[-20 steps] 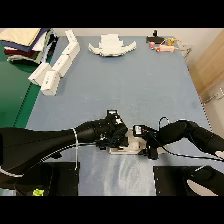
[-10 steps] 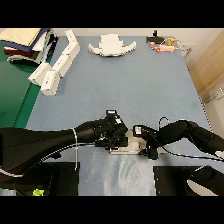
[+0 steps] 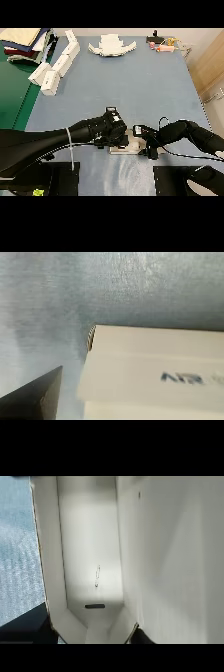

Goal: Fold the box.

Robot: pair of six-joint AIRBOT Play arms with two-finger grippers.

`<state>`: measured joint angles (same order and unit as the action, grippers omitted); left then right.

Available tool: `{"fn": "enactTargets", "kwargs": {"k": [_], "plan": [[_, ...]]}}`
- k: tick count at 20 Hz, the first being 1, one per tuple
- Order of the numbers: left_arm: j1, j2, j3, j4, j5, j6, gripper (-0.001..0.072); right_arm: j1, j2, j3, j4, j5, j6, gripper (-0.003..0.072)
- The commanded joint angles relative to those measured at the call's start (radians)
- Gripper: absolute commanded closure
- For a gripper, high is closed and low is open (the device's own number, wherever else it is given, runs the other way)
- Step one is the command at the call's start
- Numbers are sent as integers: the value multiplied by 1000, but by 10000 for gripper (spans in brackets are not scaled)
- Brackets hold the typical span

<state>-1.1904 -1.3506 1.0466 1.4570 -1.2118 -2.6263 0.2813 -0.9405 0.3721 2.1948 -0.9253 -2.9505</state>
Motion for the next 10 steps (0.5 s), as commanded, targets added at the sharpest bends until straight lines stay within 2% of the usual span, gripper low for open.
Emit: {"fn": "enactTargets", "kwargs": {"k": [1, 4, 5, 6, 7, 10], "plan": [[2, 104, 13, 25, -135, 19, 105, 0, 1, 0, 0, 0, 0, 205], [1, 203, 13, 42, -232, 19, 106, 0, 1, 1, 0, 0, 0, 204], [1, 222, 13, 50, -243, 11, 141, 0, 1, 0, 0, 0, 0, 205], [1, 233, 13, 49, -239, 7, 311, 0, 1, 0, 0, 0, 0, 205], [1, 235, 13, 57, -230, 18, 694, 0, 1, 0, 0, 0, 0, 205], [20, 230, 4, 119, -232, 268, 696, 0, 1, 1, 0, 0, 0, 204]]}}
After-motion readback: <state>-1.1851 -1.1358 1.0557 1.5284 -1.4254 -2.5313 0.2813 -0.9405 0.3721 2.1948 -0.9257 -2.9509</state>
